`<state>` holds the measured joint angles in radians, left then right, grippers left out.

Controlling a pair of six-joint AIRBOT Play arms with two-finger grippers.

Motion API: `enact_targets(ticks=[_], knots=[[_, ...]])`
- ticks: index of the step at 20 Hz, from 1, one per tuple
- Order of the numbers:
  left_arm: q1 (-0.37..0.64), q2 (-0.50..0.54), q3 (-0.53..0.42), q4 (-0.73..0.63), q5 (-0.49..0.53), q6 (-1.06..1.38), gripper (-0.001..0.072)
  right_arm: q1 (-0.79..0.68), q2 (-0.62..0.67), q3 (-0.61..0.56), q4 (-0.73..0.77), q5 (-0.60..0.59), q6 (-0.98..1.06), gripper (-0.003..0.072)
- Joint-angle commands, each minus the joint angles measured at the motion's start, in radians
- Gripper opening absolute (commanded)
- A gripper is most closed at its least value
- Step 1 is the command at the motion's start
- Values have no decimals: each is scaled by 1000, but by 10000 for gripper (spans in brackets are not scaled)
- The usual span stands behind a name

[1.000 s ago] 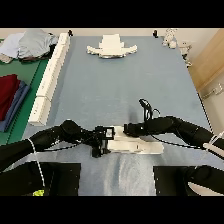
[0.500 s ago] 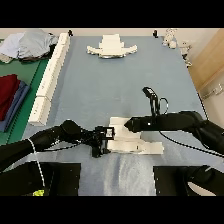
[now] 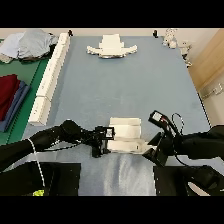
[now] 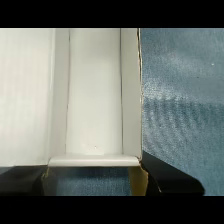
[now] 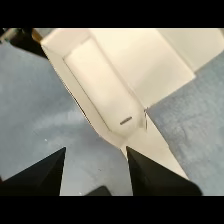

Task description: Fold the box.

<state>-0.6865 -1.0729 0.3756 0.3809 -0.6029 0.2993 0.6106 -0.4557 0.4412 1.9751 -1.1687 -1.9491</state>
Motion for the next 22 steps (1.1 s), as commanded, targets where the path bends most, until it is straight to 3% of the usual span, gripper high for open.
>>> enact_targets(ticks=[1, 6, 11, 12, 13, 16, 17, 22], knots=[[0, -1, 0, 0, 0, 0, 407, 0, 11, -78, -150, -5, -280, 592], [0, -1, 0, 0, 0, 0, 407, 1, -116, -87, -148, 218, -468, 591], [0, -1, 0, 0, 0, 0, 407, 2, -213, -87, -21, 323, -598, 586], [0, -1, 0, 0, 0, 0, 407, 2, -217, -87, 6, 321, -603, 546], [0, -1, 0, 0, 0, 0, 408, 8, -218, -87, 17, 315, -602, 418], [0, -1, 0, 0, 0, 0, 407, 8, -218, -87, 24, 307, -602, 137], [0, -1, 0, 0, 0, 0, 407, 8, -219, -87, 29, 307, -602, 91], [0, -1, 0, 0, 0, 0, 408, 9, -255, -87, 103, 327, -639, 44]])
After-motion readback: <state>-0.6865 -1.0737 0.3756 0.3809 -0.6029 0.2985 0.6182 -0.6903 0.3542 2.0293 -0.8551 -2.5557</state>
